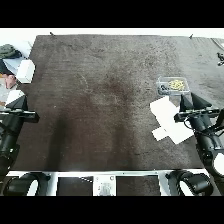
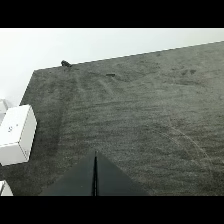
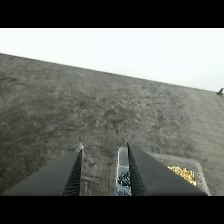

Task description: Fold the box and place the chain.

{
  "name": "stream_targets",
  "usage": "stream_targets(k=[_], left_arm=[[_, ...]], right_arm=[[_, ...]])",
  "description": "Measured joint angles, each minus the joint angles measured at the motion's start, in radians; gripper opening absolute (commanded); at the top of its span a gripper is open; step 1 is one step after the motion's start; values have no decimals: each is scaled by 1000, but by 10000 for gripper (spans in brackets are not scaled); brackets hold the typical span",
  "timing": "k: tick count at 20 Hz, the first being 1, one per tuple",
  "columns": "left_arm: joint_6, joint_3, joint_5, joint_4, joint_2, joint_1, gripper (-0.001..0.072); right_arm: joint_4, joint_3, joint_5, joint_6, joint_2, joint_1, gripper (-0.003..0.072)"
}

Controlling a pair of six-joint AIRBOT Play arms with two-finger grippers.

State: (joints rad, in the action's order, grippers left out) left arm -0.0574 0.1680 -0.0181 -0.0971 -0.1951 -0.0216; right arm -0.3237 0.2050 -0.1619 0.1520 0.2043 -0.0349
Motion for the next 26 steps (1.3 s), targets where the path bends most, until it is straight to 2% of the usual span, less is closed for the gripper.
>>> stream_targets(k=[5, 7, 9, 12, 15, 16, 18, 22, 23, 26], left_arm=[[0, 0, 0, 0, 0, 0, 13], [0, 0, 0, 0, 0, 0, 12], [0, 0, 0, 0, 0, 0, 12], [0, 0, 0, 0, 0, 0, 13], [0, 0, 0, 0, 1, 0, 12], [0, 0, 0, 0, 1, 0, 12], [0, 0, 0, 0, 1, 0, 12], [0, 0, 0, 0, 1, 0, 12], [0, 0, 0, 0, 1, 0, 12], [0, 0, 0, 0, 1, 0, 12]], right_arm=[[56, 163, 61, 2, 191, 120, 344], [64, 248, 171, 21, 309, 239, 344], [21, 345, 355, 84, 438, 396, 343], [-143, 523, 667, 240, 633, 631, 344], [-337, 722, 942, 372, 824, 789, 348], [-411, 793, 1035, 406, 890, 824, 446], [-554, 921, 1205, 455, 1011, 861, 444], [-778, 1110, 1442, 506, 1206, 894, 446], [-819, 1148, 1481, 510, 1246, 896, 508], [-914, 1246, 1578, 517, 1356, 902, 523]])
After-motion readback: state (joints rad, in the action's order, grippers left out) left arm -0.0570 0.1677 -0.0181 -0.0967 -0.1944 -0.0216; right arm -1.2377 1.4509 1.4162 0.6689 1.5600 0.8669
